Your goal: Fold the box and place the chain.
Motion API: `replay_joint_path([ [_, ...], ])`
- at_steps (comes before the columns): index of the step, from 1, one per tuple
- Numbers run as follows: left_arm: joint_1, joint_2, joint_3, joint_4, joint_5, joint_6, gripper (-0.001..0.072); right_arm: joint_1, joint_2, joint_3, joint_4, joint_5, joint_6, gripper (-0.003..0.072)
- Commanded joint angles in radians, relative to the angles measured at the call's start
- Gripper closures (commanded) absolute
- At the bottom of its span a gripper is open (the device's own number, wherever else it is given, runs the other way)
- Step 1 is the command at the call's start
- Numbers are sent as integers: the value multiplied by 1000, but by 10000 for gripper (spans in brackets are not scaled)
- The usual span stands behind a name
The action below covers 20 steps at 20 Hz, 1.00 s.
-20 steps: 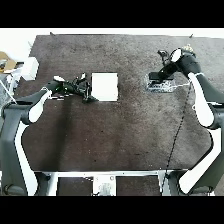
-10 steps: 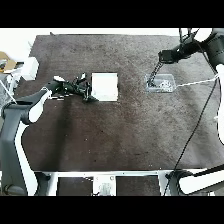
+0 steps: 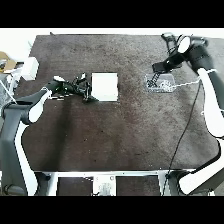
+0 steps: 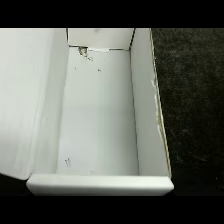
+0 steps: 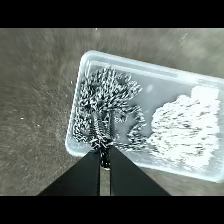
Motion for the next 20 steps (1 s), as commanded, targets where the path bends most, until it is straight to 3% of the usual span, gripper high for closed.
replay_joint_path([
  [1, 1, 0, 0, 0, 0, 0, 618, 1, -97, -15, -6, -10, 35, 497],
  [20, 1, 0, 0, 0, 0, 0, 618, 1, -199, -17, 62, -129, 35, 482],
])
